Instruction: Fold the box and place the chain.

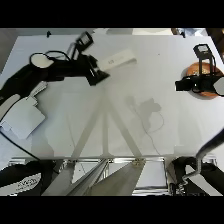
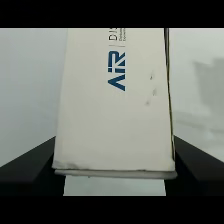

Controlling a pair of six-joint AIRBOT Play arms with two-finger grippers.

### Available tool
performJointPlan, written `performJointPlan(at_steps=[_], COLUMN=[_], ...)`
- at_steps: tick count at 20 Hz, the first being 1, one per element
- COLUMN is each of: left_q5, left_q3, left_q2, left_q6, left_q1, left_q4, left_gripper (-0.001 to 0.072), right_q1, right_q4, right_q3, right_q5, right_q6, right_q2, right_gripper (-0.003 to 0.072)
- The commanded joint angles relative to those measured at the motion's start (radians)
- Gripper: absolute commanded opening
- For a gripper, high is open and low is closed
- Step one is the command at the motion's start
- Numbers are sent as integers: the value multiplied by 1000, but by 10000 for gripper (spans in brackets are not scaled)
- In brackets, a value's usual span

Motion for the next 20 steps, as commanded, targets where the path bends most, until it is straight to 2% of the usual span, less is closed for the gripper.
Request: performJointPlan(at_steps=[1, 3, 5, 7, 8, 12, 17, 18, 19, 20], left_q5=[250, 243, 175, 119, 101, 79, 94, 90, 86, 87], left_q3=[1, 1, 1, 1, 1, 0, 0, 0, 0, 0], left_q2=[103, 103, 76, 19, -16, -147, -264, -276, -282, -283], left_q6=[-211, -476, -821, -1081, -1160, -1345, -1349, -1349, -1349, -1348], left_q1=[98, 174, 241, 287, 307, 346, 346, 346, 346, 346], left_q4=[137, 408, 757, 1010, 1055, 1054, 1046, 1046, 1046, 1046], left_gripper=[7, 6, 6, 6, 6, 7, 15, 69, 168, 393], right_q1=[0, 0, 0, 0, 0, 0, 0, 0, 0, 0], right_q4=[1, 1, 1, 1, 1, 1, 1, 1, 1, 1], right_q3=[1, 1, 1, 1, 1, 1, 1, 1, 1, 1], right_q5=[0, 0, 0, 0, 0, 0, 0, 0, 0, 0], right_q6=[0, 0, 0, 0, 0, 0, 0, 0, 0, 0], right_q2=[0, 0, 0, 0, 0, 0, 0, 0, 0, 0], right_gripper=[14, 14, 14, 14, 14, 14, 14, 14, 14, 14])
